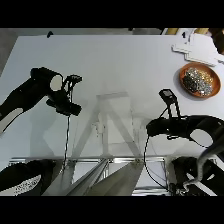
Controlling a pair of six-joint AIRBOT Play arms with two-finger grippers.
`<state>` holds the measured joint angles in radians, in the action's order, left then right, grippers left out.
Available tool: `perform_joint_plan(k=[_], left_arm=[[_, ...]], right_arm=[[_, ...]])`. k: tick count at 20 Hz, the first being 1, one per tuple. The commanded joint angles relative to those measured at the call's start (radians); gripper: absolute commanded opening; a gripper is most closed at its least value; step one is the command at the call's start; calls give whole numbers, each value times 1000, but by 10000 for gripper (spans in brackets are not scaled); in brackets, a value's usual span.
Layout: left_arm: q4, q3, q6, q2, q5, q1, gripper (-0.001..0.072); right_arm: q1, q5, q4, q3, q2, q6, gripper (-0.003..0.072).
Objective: Fold the box and place the chain.
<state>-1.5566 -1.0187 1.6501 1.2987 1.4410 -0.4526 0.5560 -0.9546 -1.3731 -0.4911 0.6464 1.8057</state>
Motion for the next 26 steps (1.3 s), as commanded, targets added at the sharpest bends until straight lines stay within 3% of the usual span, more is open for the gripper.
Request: perform_joint_plan(k=[1, 6, 8, 14, 17, 18, 19, 20, 21, 24, 26], left_arm=[[0, 0, 0, 0, 0, 1, 8], [0, 0, 0, 1, -2, 1, 8], [14, 0, 0, 1, -59, 1, 8], [15, 0, -11, 1, -504, 1, 8], [15, 0, -11, 1, -676, 1, 7], [16, 0, -12, 1, -717, 3, 21], [24, 0, -39, 1, -736, 5, 244], [42, 0, -103, 1, -732, 6, 458], [98, 0, -234, 1, -706, 12, 516], [451, 1, -721, 6, -503, 86, 517], [715, 1, -981, 30, -302, 164, 517]], right_arm=[[31, 44, -18, 18, -4, 32, 21], [31, 47, -18, 18, -4, 50, 21], [31, 47, -16, 18, -4, 50, 21], [31, 55, -14, 18, -4, 50, 21], [31, 55, -11, 18, -4, 50, 21], [31, 54, -11, 18, -4, 50, 21], [31, 54, -11, 18, -4, 50, 21], [31, 54, -11, 18, -4, 50, 21], [31, 54, -11, 18, -4, 49, 21], [31, 55, -11, 18, -4, 49, 21], [31, 55, -11, 18, -4, 49, 21]])
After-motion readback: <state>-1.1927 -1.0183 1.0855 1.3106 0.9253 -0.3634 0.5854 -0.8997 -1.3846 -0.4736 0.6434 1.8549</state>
